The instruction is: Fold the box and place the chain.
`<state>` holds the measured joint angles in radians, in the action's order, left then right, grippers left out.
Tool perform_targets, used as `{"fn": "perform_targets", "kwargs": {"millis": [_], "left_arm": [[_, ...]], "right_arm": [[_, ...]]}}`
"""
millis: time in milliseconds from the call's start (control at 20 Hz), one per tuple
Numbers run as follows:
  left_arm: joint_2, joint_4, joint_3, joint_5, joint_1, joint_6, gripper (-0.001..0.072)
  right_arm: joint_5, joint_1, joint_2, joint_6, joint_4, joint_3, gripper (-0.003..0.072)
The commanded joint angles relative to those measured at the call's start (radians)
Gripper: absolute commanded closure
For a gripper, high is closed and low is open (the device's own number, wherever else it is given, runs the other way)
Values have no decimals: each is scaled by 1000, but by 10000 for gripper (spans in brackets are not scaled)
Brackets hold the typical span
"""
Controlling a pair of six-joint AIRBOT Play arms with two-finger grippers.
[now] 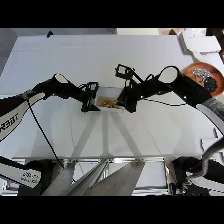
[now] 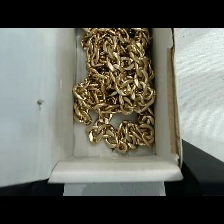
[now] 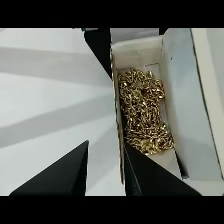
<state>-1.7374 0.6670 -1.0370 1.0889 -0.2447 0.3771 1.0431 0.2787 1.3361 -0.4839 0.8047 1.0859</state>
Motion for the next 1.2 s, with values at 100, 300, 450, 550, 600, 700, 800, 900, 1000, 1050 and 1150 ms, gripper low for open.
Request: {"fn": "perform_targets", "kwargs": {"millis": [100,300,450,550,600,700,800,900,1000,1050,1150], "left_arm": [[0,0,0,0,0,0,377],[0,0,0,0,0,0,377],[0,0,0,-1,0,0,377],[0,0,0,0,0,0,377],[0,0,0,0,0,0,377],[0,0,0,0,0,0,377],[0,0,0,0,0,0,377],[0,0,0,0,0,0,377],[0,0,0,0,0,0,377],[0,0,0,0,0,0,377],[0,0,0,0,0,0,377]], "right_arm": [[31,31,23,-406,175,204,435],[-5,31,138,-655,175,390,433],[-15,31,253,-747,169,427,420],[-20,24,331,-747,132,427,415],[-27,15,362,-747,95,427,415],[-24,-5,409,-746,14,427,415],[23,-19,433,-735,-42,427,411],[93,-20,433,-694,-59,427,406],[154,-19,427,-628,-84,427,406],[175,-13,418,-571,-77,426,406],[195,9,385,-425,-13,420,406]]}}
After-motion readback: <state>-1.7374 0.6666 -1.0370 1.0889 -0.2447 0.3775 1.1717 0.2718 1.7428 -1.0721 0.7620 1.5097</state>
